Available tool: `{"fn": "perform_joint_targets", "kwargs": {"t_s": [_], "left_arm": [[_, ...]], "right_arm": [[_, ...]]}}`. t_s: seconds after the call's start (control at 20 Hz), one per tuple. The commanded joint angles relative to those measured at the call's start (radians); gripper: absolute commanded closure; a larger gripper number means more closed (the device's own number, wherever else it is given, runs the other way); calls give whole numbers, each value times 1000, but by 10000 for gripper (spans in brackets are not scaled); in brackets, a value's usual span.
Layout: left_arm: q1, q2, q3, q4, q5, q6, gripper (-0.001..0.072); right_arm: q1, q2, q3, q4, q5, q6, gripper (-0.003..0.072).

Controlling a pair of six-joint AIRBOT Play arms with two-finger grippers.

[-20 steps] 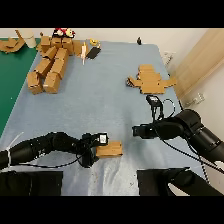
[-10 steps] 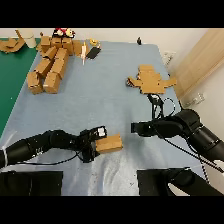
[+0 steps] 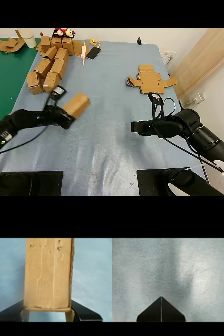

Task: Fold the box.

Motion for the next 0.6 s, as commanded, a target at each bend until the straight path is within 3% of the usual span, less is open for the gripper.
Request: {"fn": "perform_joint_targets", "kwargs": {"t_s": [0.0, 0.15, 0.25, 0.35, 0.55], "left_arm": [[319, 52, 2, 111, -109, -118, 197], [548, 53, 2, 159, -185, -117, 196], [655, 51, 2, 160, -158, -113, 196], [705, 40, 2, 165, -107, -113, 196], [713, -48, 24, 196, -77, -112, 196]], "right_arm": [[-1, -1, 1, -3, 1, 0, 683], [-1, -1, 1, -15, 2, 0, 683], [0, -1, 1, -17, 2, 0, 683], [-1, -1, 1, -17, 7, 1, 683], [-1, -1, 1, -16, 42, 1, 683]]}}
